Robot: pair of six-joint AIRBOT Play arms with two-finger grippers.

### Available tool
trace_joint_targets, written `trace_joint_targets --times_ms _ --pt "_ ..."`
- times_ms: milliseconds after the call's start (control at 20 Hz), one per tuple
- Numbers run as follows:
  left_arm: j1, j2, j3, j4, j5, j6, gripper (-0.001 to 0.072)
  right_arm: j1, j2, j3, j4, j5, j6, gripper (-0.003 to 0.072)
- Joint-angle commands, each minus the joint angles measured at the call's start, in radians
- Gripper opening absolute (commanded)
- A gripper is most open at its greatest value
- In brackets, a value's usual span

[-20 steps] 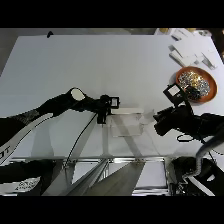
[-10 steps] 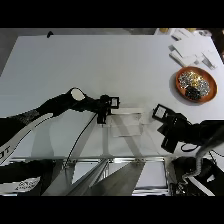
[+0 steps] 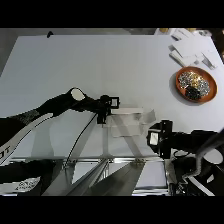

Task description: Fold the box and place the chain.

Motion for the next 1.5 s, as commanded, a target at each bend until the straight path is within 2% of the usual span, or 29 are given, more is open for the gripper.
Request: trace_joint_targets --times_ms 0,50,150,400,550,800,1000,1150,1450 --pt "0.0 0.0 0.0 0.0 0.0 0.0 0.0012 0.031 -0.046 -0.063 0.026 -0.188 -0.22 0.0624" --pt "0.0 0.0 0.0 0.0 0.0 0.0 0.0012 0.041 -0.074 -0.071 0.008 -0.217 -0.22 0.0624" --pt "0.0 0.0 0.0 0.0 -0.001 0.0 0.0012 0.055 -0.143 -0.072 -0.021 -0.256 -0.219 0.0679" --pt "0.0 0.0 0.0 0.0 0.0 0.0 0.0012 0.055 -0.31 -0.072 -0.023 -0.419 -0.22 0.0687" --pt "0.0 0.0 0.0 0.0 0.0 0.0 0.0012 0.055 -0.328 -0.072 -0.024 -0.499 -0.224 0.0687" --pt "0.0 0.0 0.0 0.0 0.0 0.0 0.0012 0.055 -0.327 -0.068 -0.019 -0.492 -0.224 0.0686" --pt "0.0 0.0 0.0 0.0 0.0 0.0 0.0012 0.029 -0.33 -0.003 -0.002 -0.423 -0.223 0.0683" --pt "0.0 0.0 0.0 0.0 -0.001 0.0 0.0012 -0.069 -0.362 0.035 0.101 -0.372 -0.236 0.0683" --pt "0.0 0.0 0.0 0.0 0.0 0.0 0.0012 -0.205 -0.442 0.039 0.353 -0.352 -0.513 0.0683"
